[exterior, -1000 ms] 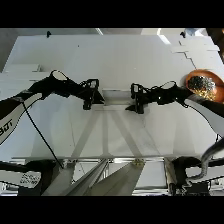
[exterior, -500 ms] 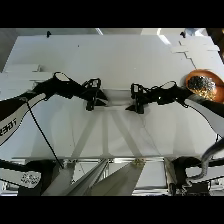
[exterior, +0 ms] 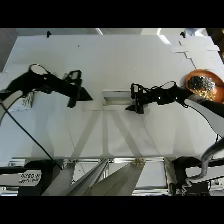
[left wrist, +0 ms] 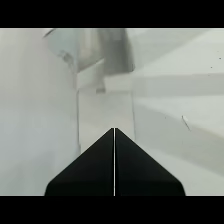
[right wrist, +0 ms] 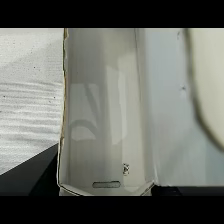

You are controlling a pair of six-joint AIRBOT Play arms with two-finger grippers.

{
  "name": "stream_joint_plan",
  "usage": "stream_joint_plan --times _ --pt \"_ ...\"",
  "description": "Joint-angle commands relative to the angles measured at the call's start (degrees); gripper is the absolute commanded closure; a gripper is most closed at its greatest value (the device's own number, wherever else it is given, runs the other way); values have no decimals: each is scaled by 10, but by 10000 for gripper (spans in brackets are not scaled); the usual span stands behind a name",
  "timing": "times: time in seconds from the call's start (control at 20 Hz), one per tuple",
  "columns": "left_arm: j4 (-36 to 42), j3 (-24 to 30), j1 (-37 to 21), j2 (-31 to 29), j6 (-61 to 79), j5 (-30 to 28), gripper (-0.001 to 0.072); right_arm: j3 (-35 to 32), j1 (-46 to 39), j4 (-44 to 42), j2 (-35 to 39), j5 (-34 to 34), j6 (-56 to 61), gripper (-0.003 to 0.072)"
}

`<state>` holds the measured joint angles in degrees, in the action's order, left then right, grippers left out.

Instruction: Fold the box and place the chain.

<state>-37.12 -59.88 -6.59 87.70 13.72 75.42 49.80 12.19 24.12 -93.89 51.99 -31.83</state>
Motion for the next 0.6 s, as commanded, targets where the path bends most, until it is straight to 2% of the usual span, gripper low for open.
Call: stream_joint_plan --times 0.0,0.1,0.3,0.4,0.55 --pt "-38 0 -51 -18 -263 -21 703 0 0 0 0 1 0 309" --pt "-90 1 -49 -18 -409 -50 703 0 0 0 0 1 0 309" --pt "-241 13 -17 -18 -541 -80 703 0 0 0 0 1 0 309" --pt "-268 27 3 -18 -562 -81 705 0 0 0 0 1 0 309" --pt "-252 35 30 -17 -592 -103 706 0 0 0 0 1 0 309"
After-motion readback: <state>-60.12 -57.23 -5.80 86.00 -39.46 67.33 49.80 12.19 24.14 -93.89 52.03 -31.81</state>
